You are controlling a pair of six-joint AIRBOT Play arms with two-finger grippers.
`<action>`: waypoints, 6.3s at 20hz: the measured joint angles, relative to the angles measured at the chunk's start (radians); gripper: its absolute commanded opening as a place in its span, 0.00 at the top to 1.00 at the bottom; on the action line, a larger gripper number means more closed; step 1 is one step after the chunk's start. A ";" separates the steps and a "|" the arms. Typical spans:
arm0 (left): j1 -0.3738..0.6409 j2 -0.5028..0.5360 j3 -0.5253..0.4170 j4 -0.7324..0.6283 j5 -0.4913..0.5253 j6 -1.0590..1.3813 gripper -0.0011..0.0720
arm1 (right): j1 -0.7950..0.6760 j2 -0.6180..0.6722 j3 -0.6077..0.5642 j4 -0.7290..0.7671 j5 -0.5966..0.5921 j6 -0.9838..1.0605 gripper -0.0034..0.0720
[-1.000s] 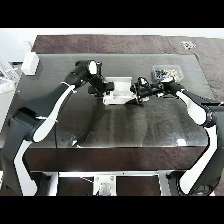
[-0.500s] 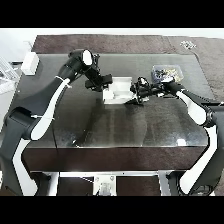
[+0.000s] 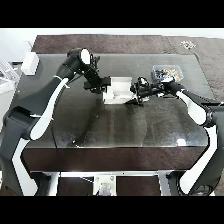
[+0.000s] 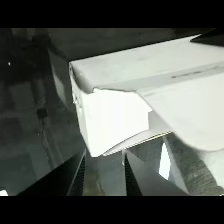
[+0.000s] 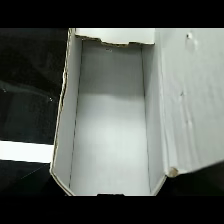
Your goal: Fold the box and place the chain.
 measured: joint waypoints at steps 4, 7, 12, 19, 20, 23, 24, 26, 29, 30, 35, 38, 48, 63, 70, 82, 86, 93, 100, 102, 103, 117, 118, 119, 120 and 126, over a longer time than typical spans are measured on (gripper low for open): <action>0.010 0.000 -0.022 -0.002 -0.010 0.029 0.31 | 0.000 0.000 0.000 0.000 0.001 0.000 0.18; 0.018 0.001 -0.050 -0.025 0.029 0.065 0.31 | 0.000 0.000 0.000 0.000 0.001 0.000 0.18; 0.028 0.000 -0.124 -0.103 0.150 0.143 0.31 | 0.000 0.000 0.000 0.000 0.001 0.000 0.18; 0.031 -0.003 -0.154 -0.129 0.192 0.154 0.31 | 0.000 0.000 0.000 0.000 0.001 0.000 0.18; 0.031 -0.003 -0.156 -0.128 0.192 0.148 0.31 | 0.000 0.000 0.000 0.000 0.001 0.000 0.18; 0.030 -0.006 -0.158 -0.126 0.189 0.118 0.31 | 0.000 0.000 0.000 0.000 0.001 0.000 0.18; 0.028 -0.007 -0.158 -0.124 0.190 0.103 0.31 | 0.000 0.000 0.000 0.000 0.001 0.000 0.18; 0.018 -0.007 -0.158 -0.111 0.194 0.060 0.31 | 0.000 0.000 0.000 0.000 0.000 0.000 0.18; 0.003 -0.007 -0.158 -0.090 0.209 0.000 0.31 | 0.000 0.000 0.000 0.000 0.001 0.000 0.18; 0.000 -0.007 -0.158 -0.087 0.216 -0.011 0.31 | 0.000 0.000 0.000 0.000 0.000 0.000 0.18; -0.008 -0.007 -0.158 -0.090 0.239 -0.043 0.31 | 0.000 0.000 0.000 0.000 0.000 0.000 0.18; -0.018 -0.007 -0.158 -0.094 0.256 -0.052 0.31 | -0.001 0.000 0.000 0.000 0.000 0.000 0.18; -0.043 -0.007 -0.158 -0.076 0.278 -0.096 0.31 | -0.001 0.000 0.000 -0.001 0.000 0.000 0.18; -0.084 -0.013 -0.148 0.086 0.269 -0.157 0.67 | 0.000 0.000 0.000 0.001 -0.001 0.000 0.18; -0.098 -0.060 -0.065 0.122 0.221 -0.161 0.63 | -0.001 0.000 0.000 0.000 -0.001 0.000 0.18; -0.115 -0.111 0.030 0.213 0.122 -0.161 0.84 | 0.000 0.000 0.000 0.001 0.002 0.000 0.18; -0.116 -0.111 0.032 0.224 0.116 -0.158 0.95 | 0.000 0.000 0.000 0.005 0.005 0.000 0.18; -0.116 -0.113 0.032 0.229 0.113 -0.143 0.24 | 0.001 0.000 0.000 -0.004 -0.003 -0.001 0.18; -0.115 -0.095 0.034 0.215 0.097 -0.128 0.20 | 0.001 0.000 0.000 -0.002 0.000 -0.001 0.18; -0.114 -0.077 0.036 0.212 0.092 -0.114 0.20 | 0.001 0.000 0.000 -0.001 0.000 -0.001 0.18; -0.114 -0.065 0.037 0.210 0.089 -0.103 0.20 | 0.001 0.000 0.000 -0.001 0.000 -0.001 0.18; 0.141 0.072 -0.043 -0.170 -0.039 0.701 0.20 | 0.001 0.000 0.000 0.000 0.001 0.000 0.18; 0.160 0.073 -0.074 -0.222 -0.010 0.812 0.20 | 0.001 0.000 0.000 0.000 0.001 0.000 0.18; 0.173 0.073 -0.105 -0.256 0.024 0.914 0.10 | 0.001 0.000 0.000 0.000 0.001 0.000 0.18; 0.183 0.073 -0.139 -0.292 0.066 1.031 0.01 | 0.001 0.000 0.000 0.000 0.001 0.000 0.18; 0.208 0.069 -0.340 -0.489 0.264 1.682 0.01 | 0.001 0.000 0.000 0.000 0.001 0.000 0.18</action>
